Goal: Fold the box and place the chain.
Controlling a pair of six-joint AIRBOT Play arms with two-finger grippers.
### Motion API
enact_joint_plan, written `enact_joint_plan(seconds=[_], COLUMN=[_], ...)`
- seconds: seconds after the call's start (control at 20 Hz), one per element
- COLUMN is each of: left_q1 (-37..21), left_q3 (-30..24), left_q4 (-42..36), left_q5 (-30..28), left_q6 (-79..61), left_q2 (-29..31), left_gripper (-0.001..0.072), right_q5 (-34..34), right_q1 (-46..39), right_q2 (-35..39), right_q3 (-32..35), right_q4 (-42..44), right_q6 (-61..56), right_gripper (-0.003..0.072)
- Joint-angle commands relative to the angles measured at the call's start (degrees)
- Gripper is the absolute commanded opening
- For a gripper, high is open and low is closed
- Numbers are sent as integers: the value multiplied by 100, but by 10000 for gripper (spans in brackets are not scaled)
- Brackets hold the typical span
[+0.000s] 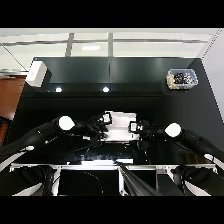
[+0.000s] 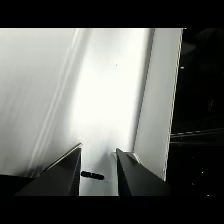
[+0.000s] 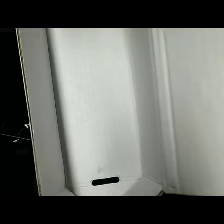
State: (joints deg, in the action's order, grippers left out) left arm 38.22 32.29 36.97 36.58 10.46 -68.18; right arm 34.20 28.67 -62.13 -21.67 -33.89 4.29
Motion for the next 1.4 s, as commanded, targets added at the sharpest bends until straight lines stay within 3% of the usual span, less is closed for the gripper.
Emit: enact_joint_plan(seconds=[0.0,0.1,0.15,0.2,0.25,0.5,0.6,0.65,0.8,1.0,1.1,1.25,1.35], left_q1=[72,72,72,74,74,74,68,61,-129,-1182,-2048,-3445,-4188], left_q3=[-2,-2,-2,0,0,7,17,33,118,116,116,109,-42], left_q4=[46,184,175,175,175,151,179,179,431,1086,1034,1202,1213], left_q5=[-149,-149,-151,-149,-142,-37,13,20,319,815,1318,2570,2791], left_q6=[-2,0,0,0,9,28,28,31,332,2181,2918,3759,4527], left_q2=[-94,-94,-94,-94,-94,-94,-92,-85,52,723,1040,1113,1102], left_gripper=[277,281,329,424,451,443,113,70,31,31,32,32,32], right_q5=[7,7,7,7,7,7,7,7,7,7,7,7,7], right_q1=[4,2,2,4,2,2,2,2,2,2,2,4,2], right_q2=[0,0,0,0,2,0,0,0,2,2,0,0,0], right_q3=[2,2,2,2,2,2,2,2,2,2,2,2,2], right_q4=[2,2,2,2,2,2,2,2,2,2,2,2,2], right_q6=[0,0,0,0,0,0,0,0,0,0,0,0,0], right_gripper=[424,424,424,424,424,424,424,424,424,424,424,424,424])
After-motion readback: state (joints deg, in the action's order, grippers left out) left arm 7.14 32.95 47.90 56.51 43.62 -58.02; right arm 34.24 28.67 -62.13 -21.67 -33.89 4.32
